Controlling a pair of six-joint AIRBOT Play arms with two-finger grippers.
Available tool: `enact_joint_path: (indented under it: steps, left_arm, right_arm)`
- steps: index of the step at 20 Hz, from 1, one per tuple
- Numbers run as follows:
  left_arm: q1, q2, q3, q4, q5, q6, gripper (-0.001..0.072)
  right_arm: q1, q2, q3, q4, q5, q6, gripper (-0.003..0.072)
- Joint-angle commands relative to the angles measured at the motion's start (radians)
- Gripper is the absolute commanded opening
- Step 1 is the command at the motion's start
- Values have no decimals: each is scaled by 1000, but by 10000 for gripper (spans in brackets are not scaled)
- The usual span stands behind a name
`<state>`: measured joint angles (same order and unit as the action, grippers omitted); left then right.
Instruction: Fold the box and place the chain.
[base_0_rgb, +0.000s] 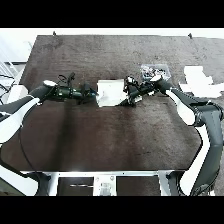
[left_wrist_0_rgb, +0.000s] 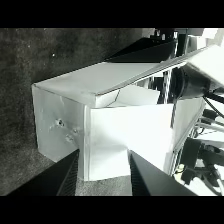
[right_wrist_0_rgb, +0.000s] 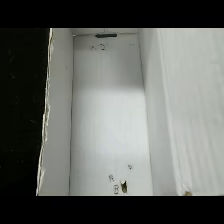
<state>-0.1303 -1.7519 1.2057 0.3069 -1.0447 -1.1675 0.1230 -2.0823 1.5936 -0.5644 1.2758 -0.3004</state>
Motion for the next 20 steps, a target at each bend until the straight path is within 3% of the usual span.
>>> enact_joint_path:
  steps: [1,13,20]
  left_arm:
    - [-14,0,57,122,-14,-87,369]
    - [-127,0,181,440,36,-333,370]
    - [-172,0,220,532,60,-455,370]
  right_arm:
    - [0,-1,0,0,0,0,592]
    - [0,-1,0,0,0,0,592]
    - [0,-1,0,0,0,0,592]
